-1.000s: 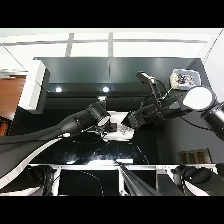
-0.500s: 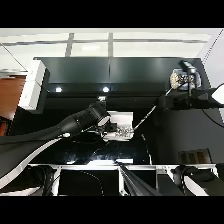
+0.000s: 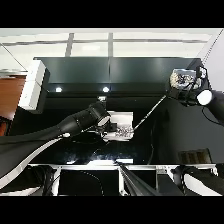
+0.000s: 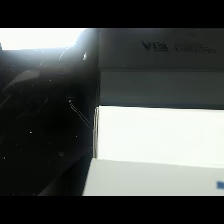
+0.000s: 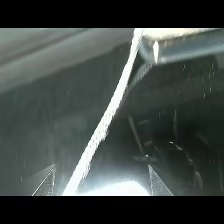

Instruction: Fold the box and place the chain.

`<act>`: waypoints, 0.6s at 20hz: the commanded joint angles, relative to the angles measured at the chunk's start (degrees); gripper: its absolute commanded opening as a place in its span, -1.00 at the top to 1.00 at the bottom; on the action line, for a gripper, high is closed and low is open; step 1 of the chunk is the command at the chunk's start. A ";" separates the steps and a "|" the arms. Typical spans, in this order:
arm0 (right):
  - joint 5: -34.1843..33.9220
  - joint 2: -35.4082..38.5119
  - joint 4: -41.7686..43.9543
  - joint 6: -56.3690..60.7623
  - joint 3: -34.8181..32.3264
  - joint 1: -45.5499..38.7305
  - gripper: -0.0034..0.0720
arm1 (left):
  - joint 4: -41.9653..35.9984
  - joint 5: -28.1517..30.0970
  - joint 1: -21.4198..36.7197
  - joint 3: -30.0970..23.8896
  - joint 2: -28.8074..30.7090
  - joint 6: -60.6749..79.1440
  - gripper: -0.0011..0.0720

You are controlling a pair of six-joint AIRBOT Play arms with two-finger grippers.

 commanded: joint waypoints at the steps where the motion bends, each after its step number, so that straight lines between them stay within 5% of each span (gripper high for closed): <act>1: -6.14 -8.48 -1.22 7.56 4.09 -0.74 -0.87 | 0.13 0.26 0.00 0.00 -0.02 0.00 0.89; 8: -2.43 -23.10 -1.16 8.66 17.46 -0.70 -0.54 | 0.15 0.00 0.00 0.00 -0.02 0.02 0.89; 10: 0.94 -23.76 -1.20 8.61 18.73 -0.70 0.62 | 0.13 -0.37 0.00 0.00 -0.02 0.02 0.89; 12: 4.52 -23.19 -1.14 8.13 19.39 -0.70 0.80 | 0.07 -0.35 0.00 0.00 -0.02 0.02 0.89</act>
